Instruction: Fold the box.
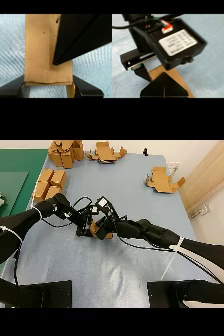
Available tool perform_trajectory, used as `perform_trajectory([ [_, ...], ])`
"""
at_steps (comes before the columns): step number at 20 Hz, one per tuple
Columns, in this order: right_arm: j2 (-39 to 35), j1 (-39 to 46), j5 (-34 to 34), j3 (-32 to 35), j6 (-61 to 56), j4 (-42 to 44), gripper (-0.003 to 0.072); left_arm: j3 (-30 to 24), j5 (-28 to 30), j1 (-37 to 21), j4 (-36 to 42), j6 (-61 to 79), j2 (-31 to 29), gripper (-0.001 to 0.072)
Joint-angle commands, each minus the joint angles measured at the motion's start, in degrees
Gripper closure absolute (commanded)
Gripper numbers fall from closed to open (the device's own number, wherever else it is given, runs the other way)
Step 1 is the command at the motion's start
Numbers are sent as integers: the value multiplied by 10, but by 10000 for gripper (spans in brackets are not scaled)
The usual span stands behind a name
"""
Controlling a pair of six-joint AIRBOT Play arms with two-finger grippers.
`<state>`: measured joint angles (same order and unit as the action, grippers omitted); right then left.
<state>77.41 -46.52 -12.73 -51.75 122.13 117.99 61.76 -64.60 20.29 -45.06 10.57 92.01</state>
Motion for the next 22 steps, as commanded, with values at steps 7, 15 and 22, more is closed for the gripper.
perform_trajectory([
  [7,30,-2,-57,0,-26,-22,685,0,1,0,0,0,0,691],
  [15,-111,24,-74,-1,-54,-81,685,0,-1,0,1,-1,-2,691],
  [22,-174,99,-230,19,-358,-448,685,26,47,-45,17,-202,-103,699],
])
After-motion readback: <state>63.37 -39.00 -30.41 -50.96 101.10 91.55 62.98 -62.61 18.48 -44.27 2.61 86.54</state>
